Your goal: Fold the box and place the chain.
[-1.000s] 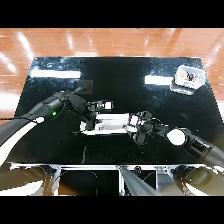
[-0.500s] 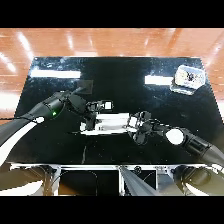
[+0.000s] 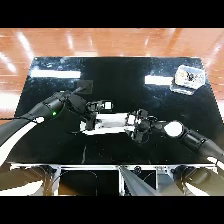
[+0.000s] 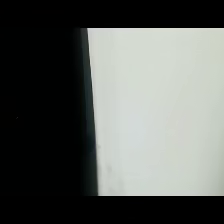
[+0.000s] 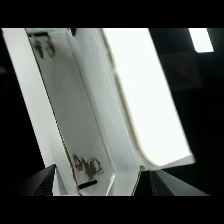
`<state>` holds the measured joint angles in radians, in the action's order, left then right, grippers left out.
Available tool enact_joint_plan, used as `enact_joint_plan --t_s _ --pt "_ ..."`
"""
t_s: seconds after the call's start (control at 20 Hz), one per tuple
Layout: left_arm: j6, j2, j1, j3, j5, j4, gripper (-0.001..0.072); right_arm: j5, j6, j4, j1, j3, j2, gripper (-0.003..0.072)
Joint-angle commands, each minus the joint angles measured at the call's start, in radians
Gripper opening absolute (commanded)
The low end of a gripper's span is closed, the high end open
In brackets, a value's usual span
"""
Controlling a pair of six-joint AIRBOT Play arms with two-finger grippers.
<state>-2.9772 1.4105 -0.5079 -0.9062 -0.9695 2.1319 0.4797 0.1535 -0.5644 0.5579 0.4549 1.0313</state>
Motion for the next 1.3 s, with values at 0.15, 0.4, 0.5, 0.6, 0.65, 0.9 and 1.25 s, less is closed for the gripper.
enact_joint_plan --t_s 0.15,0.4,0.5,0.6,0.65,0.9,1.25 --pt "0.000 0.001 0.000 -0.002 -0.002 0.000 0.0019 0.186 0.145 0.104 -0.095 0.051 0.074 0.0709" --pt "0.000 0.001 0.000 -0.002 -0.015 -0.003 0.0019 0.261 0.173 0.154 -0.095 0.060 0.127 0.0708" --pt "0.000 0.001 0.000 -0.002 -0.017 -0.004 0.0019 0.275 0.171 0.172 -0.095 0.060 0.133 0.0708" --pt "0.000 0.001 0.000 -0.003 -0.020 -0.004 0.0019 0.278 0.166 0.170 -0.087 0.060 0.150 0.0708" --pt "0.000 0.001 0.000 -0.003 -0.024 -0.003 0.0020 0.278 0.164 0.170 -0.083 0.060 0.160 0.0707" --pt "0.025 0.001 0.000 -0.003 -0.043 -0.004 0.0019 0.236 0.063 0.053 -0.049 0.060 0.174 0.0707" --pt "0.053 0.001 0.000 -0.003 -0.048 -0.004 0.0019 0.230 0.060 0.031 -0.049 0.060 0.193 0.0706"
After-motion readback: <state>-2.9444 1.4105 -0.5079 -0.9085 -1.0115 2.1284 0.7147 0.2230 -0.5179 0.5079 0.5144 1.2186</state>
